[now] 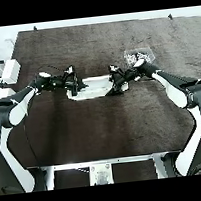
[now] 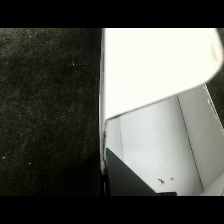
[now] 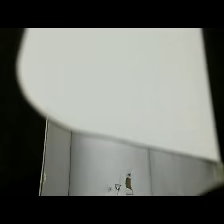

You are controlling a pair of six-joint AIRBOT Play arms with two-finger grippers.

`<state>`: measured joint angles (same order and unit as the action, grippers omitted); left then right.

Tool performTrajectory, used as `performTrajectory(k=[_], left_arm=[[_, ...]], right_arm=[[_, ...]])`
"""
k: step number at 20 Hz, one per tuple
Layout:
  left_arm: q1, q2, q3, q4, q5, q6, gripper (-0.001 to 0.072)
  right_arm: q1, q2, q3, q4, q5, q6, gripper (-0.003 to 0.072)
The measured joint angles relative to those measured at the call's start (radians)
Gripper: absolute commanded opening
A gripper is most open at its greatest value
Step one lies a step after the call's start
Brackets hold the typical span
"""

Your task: Fold the box and place the chain.

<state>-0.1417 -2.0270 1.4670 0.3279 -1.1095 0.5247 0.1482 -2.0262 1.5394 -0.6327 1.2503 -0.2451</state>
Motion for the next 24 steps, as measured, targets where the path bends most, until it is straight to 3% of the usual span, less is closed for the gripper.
performTrajectory(k=[4,24], left_arm=[[0.0,0.0,0.0,0.0,-0.001,0.0,0.0019],[0.0,0.0,0.0,0.0,-0.002,0.0,0.0019]], right_arm=[[0.0,-0.002,0.0,-0.004,0.004,0.022,0.0589],[0.0,-0.003,0.001,-0.007,0.014,0.036,0.0589]])
